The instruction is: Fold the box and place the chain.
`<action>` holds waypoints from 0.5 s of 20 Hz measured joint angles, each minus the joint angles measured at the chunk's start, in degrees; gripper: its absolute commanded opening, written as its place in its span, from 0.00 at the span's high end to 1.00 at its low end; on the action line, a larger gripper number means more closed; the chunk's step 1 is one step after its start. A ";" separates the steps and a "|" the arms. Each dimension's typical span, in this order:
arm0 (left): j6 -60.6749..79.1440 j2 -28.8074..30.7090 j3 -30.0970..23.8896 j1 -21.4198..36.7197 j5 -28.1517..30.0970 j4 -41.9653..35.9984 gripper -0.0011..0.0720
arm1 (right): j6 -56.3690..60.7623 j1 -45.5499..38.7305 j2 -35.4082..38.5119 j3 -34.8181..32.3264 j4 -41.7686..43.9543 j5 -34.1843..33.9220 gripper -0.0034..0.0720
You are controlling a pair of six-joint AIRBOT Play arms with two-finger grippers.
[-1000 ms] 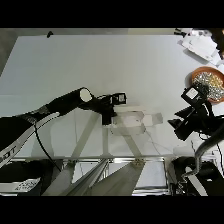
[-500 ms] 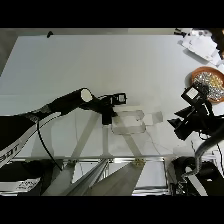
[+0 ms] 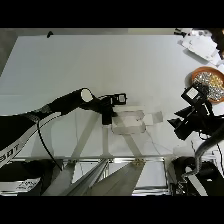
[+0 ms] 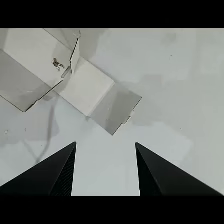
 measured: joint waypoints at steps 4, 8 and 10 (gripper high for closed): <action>-1.53 0.02 0.00 0.00 -1.14 2.34 0.98 | -0.11 0.00 0.00 0.00 -0.02 0.00 0.41; -2.38 0.13 0.00 -0.02 -2.10 4.50 0.98 | -0.13 0.00 0.00 0.00 0.00 -0.02 0.41; -2.60 0.15 0.00 0.00 -2.29 4.87 0.98 | -0.13 0.00 0.00 0.00 0.00 -0.04 0.41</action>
